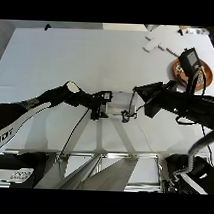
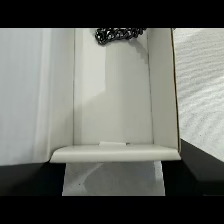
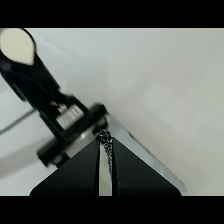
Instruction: Fold the box and place the chain.
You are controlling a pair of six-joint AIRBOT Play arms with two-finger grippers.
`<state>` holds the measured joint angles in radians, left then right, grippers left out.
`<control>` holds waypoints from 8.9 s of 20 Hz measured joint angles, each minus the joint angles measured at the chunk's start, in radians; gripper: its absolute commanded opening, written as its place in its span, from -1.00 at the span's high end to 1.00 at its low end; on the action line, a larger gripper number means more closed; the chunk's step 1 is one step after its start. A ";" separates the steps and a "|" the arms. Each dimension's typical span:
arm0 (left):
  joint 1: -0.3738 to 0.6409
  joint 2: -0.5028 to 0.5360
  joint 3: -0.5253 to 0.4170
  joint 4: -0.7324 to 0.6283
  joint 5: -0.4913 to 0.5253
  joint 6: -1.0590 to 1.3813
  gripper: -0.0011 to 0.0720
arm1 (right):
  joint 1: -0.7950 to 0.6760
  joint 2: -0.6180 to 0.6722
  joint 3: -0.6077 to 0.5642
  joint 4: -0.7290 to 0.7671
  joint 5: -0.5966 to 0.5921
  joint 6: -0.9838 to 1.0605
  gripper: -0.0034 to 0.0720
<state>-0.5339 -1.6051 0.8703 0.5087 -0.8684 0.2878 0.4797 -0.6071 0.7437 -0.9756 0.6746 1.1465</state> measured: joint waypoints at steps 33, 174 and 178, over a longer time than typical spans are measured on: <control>0.000 0.000 0.000 0.000 0.000 0.000 0.08 | 0.000 -0.400 -0.013 0.119 0.198 -0.217 0.68; 0.000 0.000 0.000 0.000 0.000 0.000 0.08 | -0.277 -0.892 0.264 -0.636 0.382 0.551 0.85; 0.000 0.000 0.000 0.000 0.000 0.000 0.08 | -0.276 -0.871 0.262 -0.636 0.381 0.531 0.85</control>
<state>-0.5339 -1.6051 0.8703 0.5087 -0.8684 0.2882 0.2035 -1.4776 1.0058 -1.6119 1.0557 1.6779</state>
